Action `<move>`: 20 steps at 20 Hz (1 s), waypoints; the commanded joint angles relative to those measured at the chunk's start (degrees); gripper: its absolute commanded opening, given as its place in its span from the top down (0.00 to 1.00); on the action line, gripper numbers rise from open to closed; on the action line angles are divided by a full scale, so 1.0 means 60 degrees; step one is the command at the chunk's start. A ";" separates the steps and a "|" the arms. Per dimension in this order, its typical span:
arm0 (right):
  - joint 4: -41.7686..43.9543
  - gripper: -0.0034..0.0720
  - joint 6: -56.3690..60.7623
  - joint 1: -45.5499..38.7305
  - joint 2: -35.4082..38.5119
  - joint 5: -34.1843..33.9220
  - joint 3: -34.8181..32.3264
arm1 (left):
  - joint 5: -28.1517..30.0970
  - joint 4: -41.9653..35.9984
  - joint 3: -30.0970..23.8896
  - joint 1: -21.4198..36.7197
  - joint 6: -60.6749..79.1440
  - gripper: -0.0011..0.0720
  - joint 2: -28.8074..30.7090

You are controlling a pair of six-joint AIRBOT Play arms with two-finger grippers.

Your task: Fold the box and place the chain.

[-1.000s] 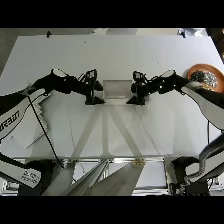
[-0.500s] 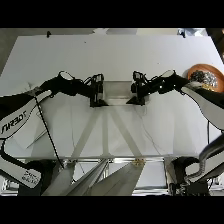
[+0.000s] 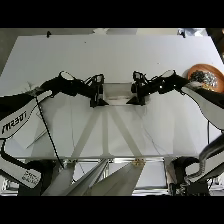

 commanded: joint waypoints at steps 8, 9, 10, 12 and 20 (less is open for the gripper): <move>0.0022 0.24 0.0004 0.0004 0.0004 -0.0022 0.0007 | -0.0033 0.0015 -0.0004 -0.0007 -0.0004 0.54 -0.0007; 0.0018 0.24 0.0004 0.0004 0.0004 0.0018 0.0007 | -0.0033 0.0015 -0.0004 -0.0007 -0.0004 0.54 -0.0007; 0.0022 0.24 0.0004 0.0004 0.0004 0.0018 0.0007 | -0.0033 0.0015 -0.0004 -0.0007 -0.0004 0.54 -0.0007; 0.0055 0.24 0.0004 0.0004 0.0004 0.0047 0.0007 | -0.0033 0.0015 -0.0004 -0.0007 -0.0004 0.54 -0.0007; -0.0058 0.11 0.0004 -0.0007 0.0011 0.0004 0.0007 | -0.0033 0.0011 -0.0004 -0.0007 -0.0004 0.54 -0.0007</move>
